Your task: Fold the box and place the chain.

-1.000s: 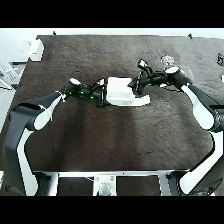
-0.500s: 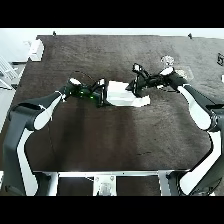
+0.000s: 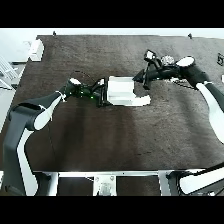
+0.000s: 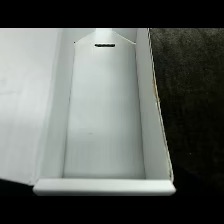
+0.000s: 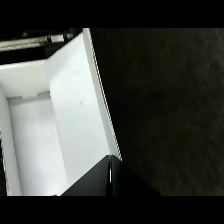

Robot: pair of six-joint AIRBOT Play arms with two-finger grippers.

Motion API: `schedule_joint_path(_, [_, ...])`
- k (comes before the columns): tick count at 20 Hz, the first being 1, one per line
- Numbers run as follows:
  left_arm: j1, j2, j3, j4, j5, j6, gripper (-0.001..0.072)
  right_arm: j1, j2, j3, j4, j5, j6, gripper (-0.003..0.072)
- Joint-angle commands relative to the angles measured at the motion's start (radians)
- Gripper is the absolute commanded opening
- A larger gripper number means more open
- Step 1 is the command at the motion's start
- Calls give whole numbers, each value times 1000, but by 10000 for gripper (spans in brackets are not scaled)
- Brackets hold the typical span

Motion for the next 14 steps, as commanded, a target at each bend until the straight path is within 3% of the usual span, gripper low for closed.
schedule_joint_path(1, [0, 0, 0, 2, -2, -1, 473, -29, 102, -130, -49, -25, -34, 12])
schedule_joint_path(2, [0, 0, 0, 2, -2, -1, 473, -29, 103, -163, -83, -25, -63, 222])
schedule_joint_path(3, [0, 0, 0, 2, -2, -1, 474, -29, 97, -189, -121, -26, -93, 625])
schedule_joint_path(4, [0, 0, 0, 2, -2, -1, 473, -29, 85, -209, -150, -26, -113, 667])
schedule_joint_path(14, [0, 0, 0, 2, 1, -51, 473, -26, -6, -224, -158, -34, -130, 666])
